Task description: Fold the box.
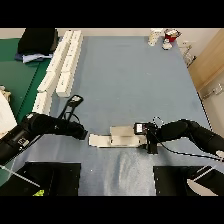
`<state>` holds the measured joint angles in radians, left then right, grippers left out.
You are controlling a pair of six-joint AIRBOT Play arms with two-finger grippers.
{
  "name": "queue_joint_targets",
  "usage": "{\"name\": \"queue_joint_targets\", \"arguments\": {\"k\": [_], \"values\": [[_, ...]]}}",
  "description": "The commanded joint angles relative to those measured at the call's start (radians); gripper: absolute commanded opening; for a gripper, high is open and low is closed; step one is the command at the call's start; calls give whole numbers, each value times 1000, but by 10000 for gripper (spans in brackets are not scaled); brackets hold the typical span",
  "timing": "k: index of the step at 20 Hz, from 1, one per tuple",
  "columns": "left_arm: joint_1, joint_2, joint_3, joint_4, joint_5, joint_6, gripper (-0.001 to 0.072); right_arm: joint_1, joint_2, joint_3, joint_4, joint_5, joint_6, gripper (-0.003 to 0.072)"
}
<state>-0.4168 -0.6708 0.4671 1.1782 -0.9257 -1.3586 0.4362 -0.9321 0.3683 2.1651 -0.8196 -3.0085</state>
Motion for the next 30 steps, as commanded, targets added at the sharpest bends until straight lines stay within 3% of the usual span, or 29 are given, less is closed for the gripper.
{"name": "queue_joint_targets", "arguments": {"k": [1,5,9,12,18,19,20,21,22,30], "values": [[139,11,-29,-9,-122,-201,14,0,1,1,0,0,0,520],[41,-98,-121,-296,23,-79,14,0,1,1,0,0,0,520],[-124,-219,-124,-511,223,18,14,0,1,1,0,0,0,520],[-187,-242,-119,-550,258,32,14,0,1,1,0,0,0,520],[-186,-179,-47,-550,234,31,17,0,1,1,0,0,0,520],[-186,-177,-42,-550,234,31,34,0,1,1,0,0,0,520],[-186,-177,-36,-551,233,31,270,0,1,1,0,0,0,520],[-186,-177,-31,-551,229,31,430,0,1,1,0,0,0,520],[-186,-177,-27,-550,223,31,405,0,1,1,0,0,0,520],[-195,-186,-31,-603,257,32,407,0,1,1,0,0,0,520]]}}
